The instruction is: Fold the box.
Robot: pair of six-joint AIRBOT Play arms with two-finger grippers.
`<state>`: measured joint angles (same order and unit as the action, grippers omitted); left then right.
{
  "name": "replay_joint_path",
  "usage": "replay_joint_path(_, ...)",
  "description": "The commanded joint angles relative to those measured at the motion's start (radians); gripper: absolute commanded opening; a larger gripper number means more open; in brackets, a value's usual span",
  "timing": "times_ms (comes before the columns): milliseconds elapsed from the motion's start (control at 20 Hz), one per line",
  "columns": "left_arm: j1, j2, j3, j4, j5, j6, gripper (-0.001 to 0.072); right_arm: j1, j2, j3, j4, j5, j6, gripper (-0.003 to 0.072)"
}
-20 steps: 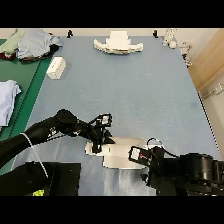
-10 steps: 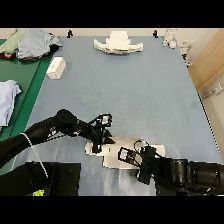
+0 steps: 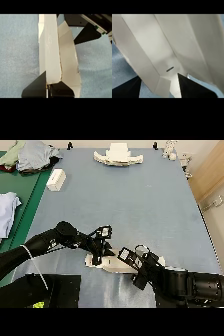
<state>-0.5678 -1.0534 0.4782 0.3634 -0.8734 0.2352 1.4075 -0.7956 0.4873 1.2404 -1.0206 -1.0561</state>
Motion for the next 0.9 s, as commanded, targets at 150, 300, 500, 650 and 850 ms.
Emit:
replay_joint_path(150,0.0,-0.001,-0.001,0.0,0.001,0.0,0.0011,0.001,0.024,0.045,-0.03,-0.096,0.07,0.0714)
replay_joint_path(300,0.0,-0.001,-0.001,0.0,0.001,0.0,0.0011,0.0,0.056,0.045,-0.055,-0.13,0.072,0.0714)
replay_joint_path(500,0.0,-0.001,-0.001,0.0,0.001,0.0,0.0011,-0.005,0.068,0.02,-0.08,-0.116,0.069,0.0715)
replay_joint_path(650,0.0,-0.001,-0.001,0.0,0.001,0.0,0.0011,-0.035,0.101,-0.04,-0.058,-0.02,0.013,0.0715)
replay_joint_path(850,0.0,-0.001,-0.001,0.0,0.0,0.0,0.0011,-0.142,0.221,-0.101,0.059,0.079,-0.211,0.0715)
